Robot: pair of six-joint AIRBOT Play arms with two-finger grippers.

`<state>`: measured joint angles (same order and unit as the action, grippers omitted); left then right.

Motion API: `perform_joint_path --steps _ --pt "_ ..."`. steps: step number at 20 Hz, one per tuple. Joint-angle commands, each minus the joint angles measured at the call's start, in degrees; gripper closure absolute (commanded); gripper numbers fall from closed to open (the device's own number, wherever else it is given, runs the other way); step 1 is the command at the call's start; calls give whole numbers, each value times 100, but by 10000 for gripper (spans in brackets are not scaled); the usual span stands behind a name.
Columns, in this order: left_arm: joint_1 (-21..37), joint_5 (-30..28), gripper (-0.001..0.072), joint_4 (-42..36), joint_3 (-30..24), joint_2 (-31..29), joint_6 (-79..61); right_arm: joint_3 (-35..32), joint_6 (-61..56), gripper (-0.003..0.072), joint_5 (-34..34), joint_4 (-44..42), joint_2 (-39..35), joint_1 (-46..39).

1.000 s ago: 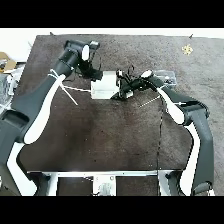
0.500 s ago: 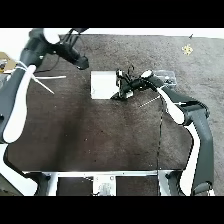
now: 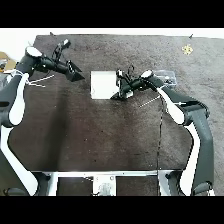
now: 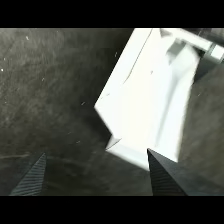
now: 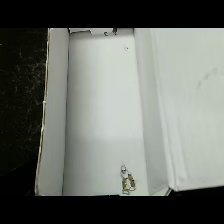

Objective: Fold the box and place the chain.

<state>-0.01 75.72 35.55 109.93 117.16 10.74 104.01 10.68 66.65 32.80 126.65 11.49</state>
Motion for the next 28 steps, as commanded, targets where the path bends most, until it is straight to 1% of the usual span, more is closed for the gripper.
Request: perform_joint_path --steps 1,4,5,7,10,21,24,28 --pt "59 52 -11 -114 -17 474 -1198 2 0 368 2 -2 0 -4" --pt "-20 671 -11 -385 -17 802 -1635 2 0 368 0 -2 0 -4" --pt "-48 726 -11 -455 -20 866 -1764 2 0 368 2 -2 0 -4" --pt "-125 656 -11 -457 -22 927 -2017 2 0 368 2 -2 0 -4" --pt "-249 708 -11 -452 -24 999 -2286 2 0 368 2 -2 0 -4" --pt "-310 1088 -10 -431 -24 1012 -2326 2 0 367 2 -2 0 -4" --pt "-343 1025 -11 -448 -24 1060 -2326 2 0 368 2 -2 0 -4" --pt "-533 717 -11 -514 -24 1167 -2326 2 0 368 2 -2 0 -4"
